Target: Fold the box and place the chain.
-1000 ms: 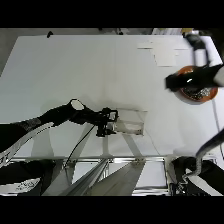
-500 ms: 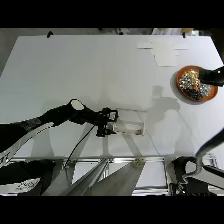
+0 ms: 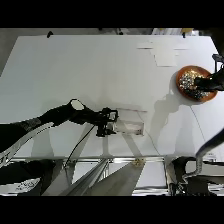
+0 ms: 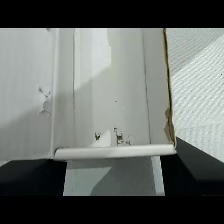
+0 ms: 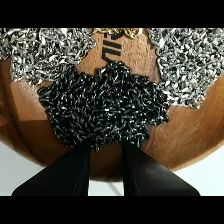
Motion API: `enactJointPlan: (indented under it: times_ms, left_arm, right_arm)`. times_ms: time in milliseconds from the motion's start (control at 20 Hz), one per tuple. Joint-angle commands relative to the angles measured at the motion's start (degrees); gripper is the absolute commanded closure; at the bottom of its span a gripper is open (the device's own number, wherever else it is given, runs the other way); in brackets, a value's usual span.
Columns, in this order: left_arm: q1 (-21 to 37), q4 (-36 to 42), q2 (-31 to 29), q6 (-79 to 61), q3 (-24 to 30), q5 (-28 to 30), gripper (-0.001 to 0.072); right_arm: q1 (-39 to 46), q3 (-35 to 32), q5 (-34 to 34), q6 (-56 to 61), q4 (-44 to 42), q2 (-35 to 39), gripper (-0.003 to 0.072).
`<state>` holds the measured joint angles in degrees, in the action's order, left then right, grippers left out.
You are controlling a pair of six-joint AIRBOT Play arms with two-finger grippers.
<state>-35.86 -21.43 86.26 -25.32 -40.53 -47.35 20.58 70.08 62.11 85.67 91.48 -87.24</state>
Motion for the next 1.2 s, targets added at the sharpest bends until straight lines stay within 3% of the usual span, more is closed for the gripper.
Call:
enactJointPlan:
  times_ms: [0,800,900,950,1000,1150]
  left_arm:
    - [0.0,0.0,0.0,0.0,0.0,0.0,0.0487]
    - [0.0,0.0,0.0,0.0,0.0,0.0,0.0487]
    - [0.0,0.0,0.0,0.0,0.0,0.0,0.0487]
    - [0.0,0.0,0.0,0.0,0.0,0.0,0.0487]
    - [0.0,0.0,0.0,0.0,0.0,0.0,0.0487]
    - [0.0,0.0,0.0,0.0,0.0,0.0,0.0487]
  right_arm:
    - [0.2,0.0,-0.8,0.1,0.0,-2.2,0.0495]
    - [0.2,0.0,-0.6,4.3,0.2,-4.7,0.0507]
    - [0.2,0.0,-0.4,4.3,0.2,-5.0,0.0549]
    - [0.2,0.0,-0.4,4.3,0.2,-5.0,0.0629]
    - [0.2,0.0,-0.2,4.3,0.2,-5.0,0.0653]
    - [0.2,0.0,1.4,4.3,0.2,-4.1,0.0669]
